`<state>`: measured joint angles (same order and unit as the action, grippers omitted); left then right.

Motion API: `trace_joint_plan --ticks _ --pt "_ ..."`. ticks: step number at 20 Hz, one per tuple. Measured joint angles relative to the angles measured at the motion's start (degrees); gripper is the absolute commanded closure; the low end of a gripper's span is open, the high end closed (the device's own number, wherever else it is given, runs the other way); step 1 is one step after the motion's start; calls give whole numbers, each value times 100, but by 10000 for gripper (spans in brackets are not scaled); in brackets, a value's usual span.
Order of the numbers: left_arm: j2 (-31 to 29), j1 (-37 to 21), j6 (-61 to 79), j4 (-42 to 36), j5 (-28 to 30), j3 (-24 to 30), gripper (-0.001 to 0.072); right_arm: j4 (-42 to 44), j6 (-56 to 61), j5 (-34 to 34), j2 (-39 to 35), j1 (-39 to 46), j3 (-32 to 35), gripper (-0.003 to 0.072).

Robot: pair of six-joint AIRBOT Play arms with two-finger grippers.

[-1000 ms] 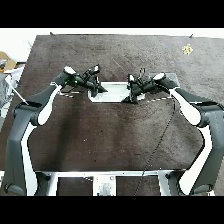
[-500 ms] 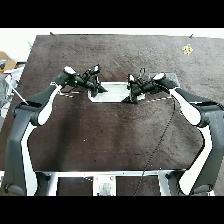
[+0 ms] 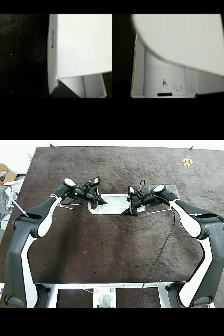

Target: Fold the box and place the chain.

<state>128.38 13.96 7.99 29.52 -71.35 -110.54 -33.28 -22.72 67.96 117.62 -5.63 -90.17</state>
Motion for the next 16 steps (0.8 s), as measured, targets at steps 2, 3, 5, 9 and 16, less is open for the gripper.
trace_joint_plan --ticks 2,3,5,9,16 --pt "0 0 0 0 0 0 699 2 0 0 0 0 0 248" --pt "0 0 0 0 0 0 699 2 0 0 0 0 0 248" --pt "0 0 0 0 -2 0 699 2 0 0 0 0 0 248" --pt "13 4 -4 70 -31 7 367 0 -7 46 -2 0 0 248" --pt "-109 -96 -39 -114 -153 -11 364 0 -4 39 -2 0 0 248"
